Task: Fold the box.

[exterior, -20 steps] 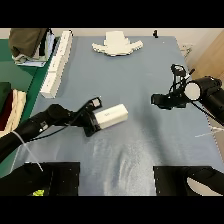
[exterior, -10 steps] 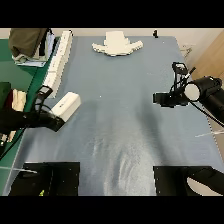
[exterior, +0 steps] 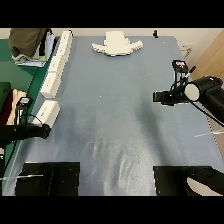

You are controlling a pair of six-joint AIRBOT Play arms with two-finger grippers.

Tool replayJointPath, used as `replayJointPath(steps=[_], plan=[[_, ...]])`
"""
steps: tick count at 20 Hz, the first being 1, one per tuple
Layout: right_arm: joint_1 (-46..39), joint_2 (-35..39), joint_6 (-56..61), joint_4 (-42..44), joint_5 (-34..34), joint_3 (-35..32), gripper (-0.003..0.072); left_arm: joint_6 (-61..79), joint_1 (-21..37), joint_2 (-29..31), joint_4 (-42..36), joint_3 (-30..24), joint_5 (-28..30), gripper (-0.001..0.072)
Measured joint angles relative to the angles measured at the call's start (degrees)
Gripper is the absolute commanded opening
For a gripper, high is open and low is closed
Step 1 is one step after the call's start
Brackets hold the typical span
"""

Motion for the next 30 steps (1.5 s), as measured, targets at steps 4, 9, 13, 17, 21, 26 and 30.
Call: replayJointPath(steps=[4,9,13,17,21,26,30], plan=[[-0.02,0.0,0.0,-0.02,-0.17,0.0,0.0003,-0.15,0.81,-2.19,0.2,-2.69,10.84,0.0522],[-0.02,0.0,0.0,0.02,-0.24,0.0,0.0003,-0.22,1.05,-10.73,0.24,-3.69,22.21,0.0522],[-0.02,-0.02,-0.02,0.0,-0.28,0.0,0.0003,-0.02,1.05,-16.9,-0.24,-3.69,28.13,0.0522],[-0.02,-0.04,-0.02,0.02,-0.42,0.0,0.0003,1.86,1.05,-18.99,-2.54,-3.5,31.28,0.0522],[-0.02,-0.04,-0.02,0.0,-0.68,0.0,0.0002,9.05,1.05,-19.56,-10.08,-3.45,30.64,0.0522],[-0.02,-0.04,-0.02,0.0,-0.76,0.0,0.0003,12.74,1.05,-19.69,-13.94,-3.45,32.39,0.0522],[0.0,-0.04,0.0,0.26,-0.7,0.0,0.0003,13.53,1.05,-19.69,-14.84,-3.45,33.31,0.0522]])
